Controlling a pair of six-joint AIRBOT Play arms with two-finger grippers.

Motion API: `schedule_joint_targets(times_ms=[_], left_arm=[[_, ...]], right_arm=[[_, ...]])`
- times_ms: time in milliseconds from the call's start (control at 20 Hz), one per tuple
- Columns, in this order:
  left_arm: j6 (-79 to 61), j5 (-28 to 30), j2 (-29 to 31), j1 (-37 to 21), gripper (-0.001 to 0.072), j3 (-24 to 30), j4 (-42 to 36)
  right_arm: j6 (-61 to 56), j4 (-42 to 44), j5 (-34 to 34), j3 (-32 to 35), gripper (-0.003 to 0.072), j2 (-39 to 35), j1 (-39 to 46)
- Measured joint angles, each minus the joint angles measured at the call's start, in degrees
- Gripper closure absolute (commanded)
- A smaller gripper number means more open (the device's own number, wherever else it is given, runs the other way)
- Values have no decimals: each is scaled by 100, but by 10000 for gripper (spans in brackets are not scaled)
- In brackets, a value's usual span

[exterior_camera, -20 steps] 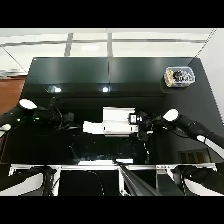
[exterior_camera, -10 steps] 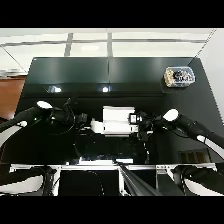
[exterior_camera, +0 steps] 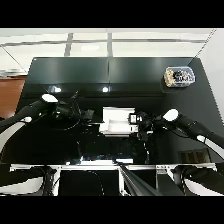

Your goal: Fold the box and place the chain.

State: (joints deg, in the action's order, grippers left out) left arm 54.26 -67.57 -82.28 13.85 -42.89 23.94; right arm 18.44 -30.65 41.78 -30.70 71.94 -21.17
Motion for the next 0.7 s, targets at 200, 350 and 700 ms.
schedule_joint_targets(times_ms=[200,350,700], left_arm=[[717,-13,4,431,228,-426,540],[1346,-20,13,737,228,-765,1178],[2573,249,17,1351,310,-1248,2277]], right_arm=[[2,0,0,0,620,0,0],[0,0,0,0,620,0,0],[-2,0,0,0,621,0,0]])
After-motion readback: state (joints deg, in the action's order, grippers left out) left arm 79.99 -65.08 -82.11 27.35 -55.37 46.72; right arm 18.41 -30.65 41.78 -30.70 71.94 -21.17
